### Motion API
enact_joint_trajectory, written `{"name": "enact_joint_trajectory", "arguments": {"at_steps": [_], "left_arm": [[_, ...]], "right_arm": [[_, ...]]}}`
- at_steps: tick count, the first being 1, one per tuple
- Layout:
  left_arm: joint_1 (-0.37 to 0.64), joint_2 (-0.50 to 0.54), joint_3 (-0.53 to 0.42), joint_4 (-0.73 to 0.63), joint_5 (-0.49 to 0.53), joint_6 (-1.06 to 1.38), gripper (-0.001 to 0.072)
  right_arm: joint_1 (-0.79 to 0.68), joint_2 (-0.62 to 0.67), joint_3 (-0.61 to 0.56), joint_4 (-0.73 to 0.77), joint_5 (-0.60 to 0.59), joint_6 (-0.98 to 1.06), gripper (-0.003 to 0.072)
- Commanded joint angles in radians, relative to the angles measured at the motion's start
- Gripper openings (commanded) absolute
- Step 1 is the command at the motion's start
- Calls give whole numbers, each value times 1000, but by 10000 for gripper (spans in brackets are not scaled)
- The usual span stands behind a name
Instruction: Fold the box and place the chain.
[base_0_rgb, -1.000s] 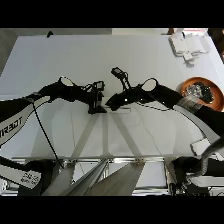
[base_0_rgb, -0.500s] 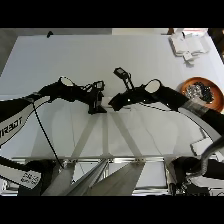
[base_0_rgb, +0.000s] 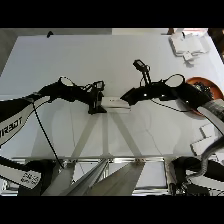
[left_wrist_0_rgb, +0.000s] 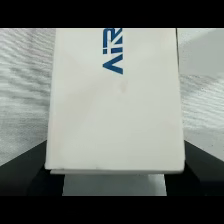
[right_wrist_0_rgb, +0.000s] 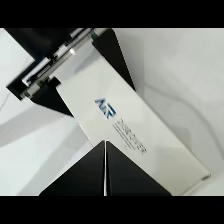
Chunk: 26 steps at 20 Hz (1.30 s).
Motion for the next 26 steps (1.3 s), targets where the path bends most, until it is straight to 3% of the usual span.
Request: {"name": "enact_joint_trajectory", "arguments": {"at_steps": [1,5,11,14,16,21,26], "left_arm": [[0,0,0,0,1,0,319],[0,0,0,0,1,0,319],[0,0,0,0,1,0,319],[0,0,0,0,1,0,319],[0,0,0,0,1,0,319],[0,0,0,0,1,0,319],[0,0,0,0,1,0,319]], "right_arm": [[-23,-13,-106,126,7,-121,8],[-23,-36,-167,168,-58,-155,8],[-23,-26,-169,182,-55,-155,9],[-23,18,-168,299,-57,-182,10],[-10,35,-150,387,-55,-212,11],[98,23,-37,386,-112,-187,10],[154,-93,-30,370,-142,-125,10]]}}
